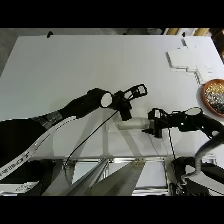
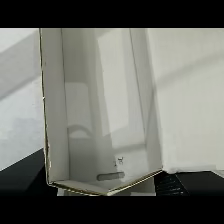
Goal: Fold the box and place the chain.
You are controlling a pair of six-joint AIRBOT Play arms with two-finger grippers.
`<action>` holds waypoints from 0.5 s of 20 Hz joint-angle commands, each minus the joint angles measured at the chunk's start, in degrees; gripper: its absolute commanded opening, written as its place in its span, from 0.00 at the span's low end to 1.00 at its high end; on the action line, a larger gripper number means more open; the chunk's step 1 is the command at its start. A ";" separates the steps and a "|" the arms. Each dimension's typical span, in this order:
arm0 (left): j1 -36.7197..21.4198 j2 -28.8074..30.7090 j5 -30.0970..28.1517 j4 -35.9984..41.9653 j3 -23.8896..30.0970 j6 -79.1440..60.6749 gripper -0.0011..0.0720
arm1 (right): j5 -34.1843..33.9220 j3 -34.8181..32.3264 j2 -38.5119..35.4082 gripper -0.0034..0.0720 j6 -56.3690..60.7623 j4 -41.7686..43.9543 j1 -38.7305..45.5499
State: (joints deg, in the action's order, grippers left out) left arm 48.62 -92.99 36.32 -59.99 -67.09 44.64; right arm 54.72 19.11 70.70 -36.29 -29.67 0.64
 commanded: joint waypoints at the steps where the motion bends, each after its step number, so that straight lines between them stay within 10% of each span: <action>1: -0.63 -0.11 0.83 0.96 -0.13 0.20 0.02 | -0.04 -0.02 -0.02 0.60 -0.20 -0.07 -0.04; 10: -2.05 12.33 27.98 -8.15 1.51 0.33 0.02 | -0.04 -0.02 0.00 0.60 -0.20 -0.07 -0.04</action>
State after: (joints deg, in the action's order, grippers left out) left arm 46.85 -82.70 53.78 -65.32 -66.72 45.04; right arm 54.65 19.11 70.70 -36.51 -29.74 0.62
